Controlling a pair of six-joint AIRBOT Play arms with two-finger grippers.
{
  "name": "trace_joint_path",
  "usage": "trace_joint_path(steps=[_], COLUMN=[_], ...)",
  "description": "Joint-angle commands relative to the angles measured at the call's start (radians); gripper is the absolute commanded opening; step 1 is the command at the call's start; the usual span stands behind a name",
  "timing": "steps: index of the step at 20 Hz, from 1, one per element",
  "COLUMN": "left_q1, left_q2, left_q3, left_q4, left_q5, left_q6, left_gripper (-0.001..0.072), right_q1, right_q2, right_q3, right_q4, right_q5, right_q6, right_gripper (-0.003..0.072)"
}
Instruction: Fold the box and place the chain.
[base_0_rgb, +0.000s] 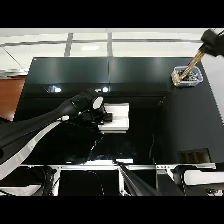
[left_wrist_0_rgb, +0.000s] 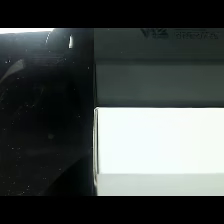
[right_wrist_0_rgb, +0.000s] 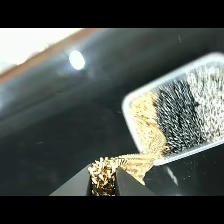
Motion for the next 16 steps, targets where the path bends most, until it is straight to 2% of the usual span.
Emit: trace_joint_path(steps=[1, 9, 13, 16], left_q1=[0.0, 0.0, 0.0, 0.0], left_q2=[0.0, 0.0, 0.0, 0.0], left_q3=[0.0, 0.0, 0.0, 0.0], left_q4=[0.0, 0.0, 0.0, 0.0], left_q5=[0.001, -0.003, -0.003, -0.002], left_q6=[0.0, 0.0, 0.0, 0.0], left_gripper=[0.003, 0.003, 0.003, 0.003], right_q1=[0.0, 0.0, 0.011, 0.101], right_q2=[0.163, 0.426, 0.489, 0.509], right_q3=[0.001, 0.001, 0.001, 0.0], right_q4=[0.055, 0.228, 0.339, 0.339], right_q5=[0.024, 0.092, 0.139, 0.209], right_q6=[-0.086, -0.133, -0.149, -0.148], right_gripper=[0.0016, 0.0016, 0.0016, 0.0016])
